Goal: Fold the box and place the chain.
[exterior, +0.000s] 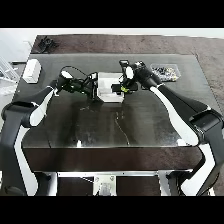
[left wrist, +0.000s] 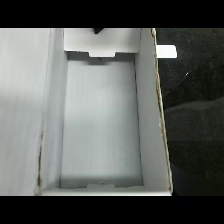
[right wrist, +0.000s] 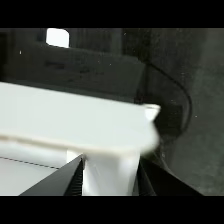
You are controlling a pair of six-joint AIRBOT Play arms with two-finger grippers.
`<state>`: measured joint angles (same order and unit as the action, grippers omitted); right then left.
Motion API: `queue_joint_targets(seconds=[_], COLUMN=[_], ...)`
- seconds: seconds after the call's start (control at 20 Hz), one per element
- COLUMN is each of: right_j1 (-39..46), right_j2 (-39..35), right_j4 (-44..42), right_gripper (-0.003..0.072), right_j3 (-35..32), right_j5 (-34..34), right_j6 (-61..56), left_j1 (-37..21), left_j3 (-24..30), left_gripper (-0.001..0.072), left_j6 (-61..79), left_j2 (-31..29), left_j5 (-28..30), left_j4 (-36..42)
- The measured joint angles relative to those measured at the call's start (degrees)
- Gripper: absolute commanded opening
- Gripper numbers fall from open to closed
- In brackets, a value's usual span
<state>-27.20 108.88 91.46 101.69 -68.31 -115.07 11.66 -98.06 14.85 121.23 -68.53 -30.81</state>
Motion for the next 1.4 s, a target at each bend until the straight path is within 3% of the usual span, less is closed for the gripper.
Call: queue_joint_targets(seconds=[0.45, 0.9, 0.95, 1.15, 1.4], right_j1=[-0.5, -1.0, -1.1, -1.2, -1.3], right_j2=[2.2, 2.7, 2.8, 3.0, 3.4], right_j4=[3.6, 5.2, 5.2, 5.2, 4.7], right_gripper=[0.0371, 0.0360, 0.0297, 0.0216, 0.0194], right_j3=[2.6, 2.8, 2.8, 2.8, 2.8], right_j5=[-6.2, -7.0, -7.0, -6.4, -5.8], right_j6=[-4.4, -7.1, -7.3, -8.3, -8.9], left_j1=[0.0, 0.0, 0.0, 0.0, 0.0], left_j3=[0.0, 0.0, 0.0, 0.0, 0.0], left_gripper=[0.0427, 0.0427, 0.0426, 0.0427, 0.0427], left_j6=[0.0, 0.0, 0.0, 0.0, 0.0], left_j2=[0.0, 0.0, 0.0, 0.0, 0.0], left_j5=[-0.2, -0.2, -0.2, -0.2, -0.3], left_j4=[0.0, 0.0, 0.0, 0.0, 0.0])
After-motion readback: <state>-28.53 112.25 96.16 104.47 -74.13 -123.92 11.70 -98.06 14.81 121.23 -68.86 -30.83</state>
